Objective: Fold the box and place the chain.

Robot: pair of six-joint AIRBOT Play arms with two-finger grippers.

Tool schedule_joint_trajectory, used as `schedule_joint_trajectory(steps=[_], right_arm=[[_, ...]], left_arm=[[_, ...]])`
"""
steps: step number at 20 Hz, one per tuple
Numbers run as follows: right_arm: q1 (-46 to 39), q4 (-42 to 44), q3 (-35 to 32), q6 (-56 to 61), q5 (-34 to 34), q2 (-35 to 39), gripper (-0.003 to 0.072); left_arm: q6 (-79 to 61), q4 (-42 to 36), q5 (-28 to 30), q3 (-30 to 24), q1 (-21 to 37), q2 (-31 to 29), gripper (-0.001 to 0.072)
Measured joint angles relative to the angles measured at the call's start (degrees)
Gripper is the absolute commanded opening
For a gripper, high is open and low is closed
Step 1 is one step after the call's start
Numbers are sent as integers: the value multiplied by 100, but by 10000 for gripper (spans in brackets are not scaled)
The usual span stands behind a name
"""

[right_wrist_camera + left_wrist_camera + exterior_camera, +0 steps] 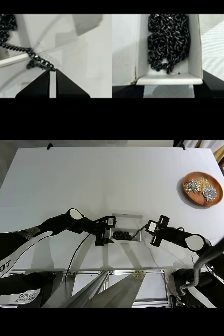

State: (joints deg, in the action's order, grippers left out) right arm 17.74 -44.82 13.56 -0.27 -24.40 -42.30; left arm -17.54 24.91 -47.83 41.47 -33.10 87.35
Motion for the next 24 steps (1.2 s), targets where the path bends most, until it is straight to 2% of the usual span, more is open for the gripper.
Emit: schedule_joint_trajectory(steps=[5,8,12,15,18,21,24], right_arm=[[0,179,2,157,-140,1342,18],[2,765,7,179,-527,2114,19],[2,1843,7,186,-981,2498,19],[2,3021,9,177,-1121,2441,19],[2,3897,11,155,-1270,2070,19],[2,4269,11,142,-1565,1429,19],[74,4280,90,136,-1725,702,19]], left_arm=[[2,0,0,0,0,0,394],[2,0,0,0,0,0,394],[2,0,0,0,0,0,394],[2,2,0,0,0,0,394],[2,0,0,0,0,0,394],[2,2,0,0,0,0,394],[2,2,0,0,0,0,394]])
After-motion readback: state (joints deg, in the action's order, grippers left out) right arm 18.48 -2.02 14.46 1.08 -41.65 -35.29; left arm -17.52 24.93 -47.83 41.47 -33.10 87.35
